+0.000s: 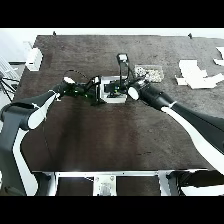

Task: Fold the box and place the chain.

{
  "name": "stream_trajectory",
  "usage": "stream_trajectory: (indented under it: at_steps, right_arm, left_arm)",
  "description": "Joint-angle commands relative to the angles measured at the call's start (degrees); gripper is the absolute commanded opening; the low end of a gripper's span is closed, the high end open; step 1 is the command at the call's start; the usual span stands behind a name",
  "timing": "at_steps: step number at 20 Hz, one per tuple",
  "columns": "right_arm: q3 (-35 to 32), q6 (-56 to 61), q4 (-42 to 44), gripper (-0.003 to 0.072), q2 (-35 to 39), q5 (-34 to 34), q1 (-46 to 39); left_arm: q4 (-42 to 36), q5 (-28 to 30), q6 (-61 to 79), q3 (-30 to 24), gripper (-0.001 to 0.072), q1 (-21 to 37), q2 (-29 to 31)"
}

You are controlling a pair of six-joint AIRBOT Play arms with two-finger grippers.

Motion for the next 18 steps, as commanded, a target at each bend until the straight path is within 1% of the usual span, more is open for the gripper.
stream_trajectory:
  at_steps: [1,2,4,6,7,10,13,16,18]
  right_arm:
    - [-0.9,0.2,0.8,0.0483,-3.1,-3.3,-0.9]
    - [-0.9,0.1,0.7,0.0527,-2.0,-2.5,-1.0]
    - [-0.9,-3.2,0.2,0.0527,1.4,0.7,-1.6]
    - [-0.9,-4.0,-3.5,0.0527,4.5,3.4,-3.5]
    - [-0.9,-4.0,-4.8,0.0527,5.4,4.3,-5.4]
    - [-1.2,-3.9,-3.8,0.0527,4.8,4.6,-13.4]
    - [-1.1,-5.0,2.0,0.0527,0.1,2.8,-20.8]
    - [-0.2,-15.4,13.9,0.0531,-5.6,-1.5,-23.5]
    - [2.8,-22.8,22.1,0.0531,-9.9,-1.7,-23.9]
  left_arm:
    - [0.0,0.0,0.0,0.0,0.0510,0.0,0.0]
    - [0.0,0.0,0.0,0.0,0.0510,0.0,0.0]
    - [0.0,0.0,0.0,0.0,0.0509,0.0,0.0]
    - [0.0,0.0,0.0,0.0,0.0510,0.1,0.0]
    - [0.0,0.0,0.0,0.0,0.0510,0.0,0.0]
    - [0.0,0.0,0.0,0.0,0.0510,0.0,0.0]
    - [0.0,0.1,0.0,0.0,0.0510,0.0,0.0]
    - [0.0,0.1,0.0,0.0,0.0509,0.0,0.0]
    - [0.0,0.1,0.0,0.0,0.0509,0.1,0.0]
